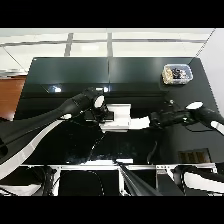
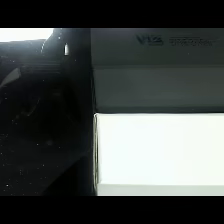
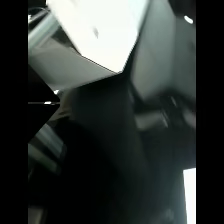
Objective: Fold the box and place the chain.
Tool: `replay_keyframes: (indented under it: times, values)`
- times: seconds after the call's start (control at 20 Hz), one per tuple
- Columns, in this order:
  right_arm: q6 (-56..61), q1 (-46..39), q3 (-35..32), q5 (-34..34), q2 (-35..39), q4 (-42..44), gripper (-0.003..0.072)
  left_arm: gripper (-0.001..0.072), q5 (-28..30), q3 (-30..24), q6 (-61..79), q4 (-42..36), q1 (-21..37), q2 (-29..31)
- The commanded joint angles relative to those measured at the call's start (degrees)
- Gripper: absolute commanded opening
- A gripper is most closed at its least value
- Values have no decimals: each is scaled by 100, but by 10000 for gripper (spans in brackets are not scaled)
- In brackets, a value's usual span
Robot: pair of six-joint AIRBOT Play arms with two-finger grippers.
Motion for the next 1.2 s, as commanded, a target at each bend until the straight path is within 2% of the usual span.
replay_keyframes:
  times: [0.0, 0.05, 0.1, 0.15, 0.3, 0.45, 0.5, 0.6, 0.75, 1.15]
  values:
    - [-452, 728, 345, 151, -260, 514, 19, 30, -7, 0, 0, 0, 2, -4]
    - [-450, 802, 542, 256, -260, 396, 86, 30, -9, 0, 0, 0, 2, -4]
    - [-448, 841, 734, 387, -260, 249, 411, 30, -9, 0, 0, -2, 2, -4]
    - [-450, 850, 909, 540, -260, 179, 607, 30, -9, 0, 0, 0, 2, -4]
    - [-372, 920, 1235, 868, -260, 192, 605, 30, -7, 0, 0, 0, 2, -4]
    - [-55, 1231, 1311, 715, -260, 208, 589, 30, -7, 0, 0, 0, 2, -4]
    - [31, 1353, 1311, 627, -260, 208, 448, 30, -7, 0, 0, 0, 2, -4]
    - [168, 1547, 1314, 439, -260, 186, 358, 30, -7, 0, 0, 0, 2, -4]
    - [470, 1740, 1364, 227, -258, 66, 352, 30, -7, 0, 0, 0, 2, -4]
    - [2262, 2420, 2170, 44, -260, -1939, 352, 30, -7, 0, 0, -2, 0, -4]
